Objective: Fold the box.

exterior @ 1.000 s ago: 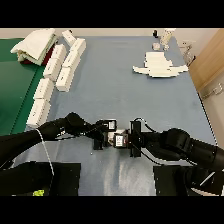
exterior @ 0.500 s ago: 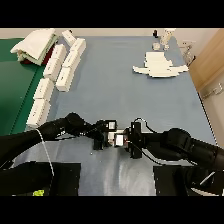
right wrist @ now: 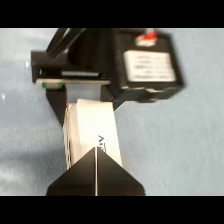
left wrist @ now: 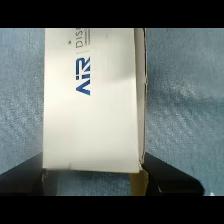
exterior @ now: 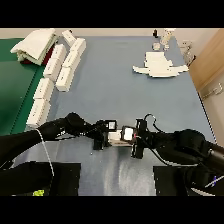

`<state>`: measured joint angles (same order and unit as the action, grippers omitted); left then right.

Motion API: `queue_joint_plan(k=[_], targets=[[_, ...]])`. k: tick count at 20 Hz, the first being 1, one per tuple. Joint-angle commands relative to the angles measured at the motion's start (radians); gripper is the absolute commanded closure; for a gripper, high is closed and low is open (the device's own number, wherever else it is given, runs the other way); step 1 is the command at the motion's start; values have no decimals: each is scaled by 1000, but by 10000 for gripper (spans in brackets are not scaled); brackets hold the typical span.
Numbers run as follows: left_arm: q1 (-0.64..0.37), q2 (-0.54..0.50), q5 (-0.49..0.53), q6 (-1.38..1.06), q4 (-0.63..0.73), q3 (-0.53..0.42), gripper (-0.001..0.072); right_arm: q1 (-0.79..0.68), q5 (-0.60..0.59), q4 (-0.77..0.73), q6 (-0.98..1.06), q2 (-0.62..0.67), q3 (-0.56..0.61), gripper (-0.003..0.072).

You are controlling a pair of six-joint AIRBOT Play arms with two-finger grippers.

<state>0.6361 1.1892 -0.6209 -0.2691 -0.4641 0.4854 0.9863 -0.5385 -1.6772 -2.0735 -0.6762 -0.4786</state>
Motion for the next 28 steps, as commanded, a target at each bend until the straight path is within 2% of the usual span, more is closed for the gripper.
queue_joint_plan(k=[1, 5, 6, 7, 21, 28], targets=[[0, 0, 1, 1, 0, 0, 248, -9, 109, -16, 322, 51, 52, 686], [0, 0, 1, 1, 0, 0, 248, 8, 521, -104, 624, 98, 276, 686], [0, 0, 1, 1, 0, 0, 248, 23, 594, -104, 663, 96, 321, 685], [0, 0, 1, 1, 0, 0, 248, 32, 614, -104, 682, 91, 347, 685], [0, 0, 1, 1, 0, 0, 248, 68, 602, -100, 686, -85, 372, 684], [0, 0, 1, 1, 0, 0, 248, 69, 601, -100, 686, -91, 372, 684]])
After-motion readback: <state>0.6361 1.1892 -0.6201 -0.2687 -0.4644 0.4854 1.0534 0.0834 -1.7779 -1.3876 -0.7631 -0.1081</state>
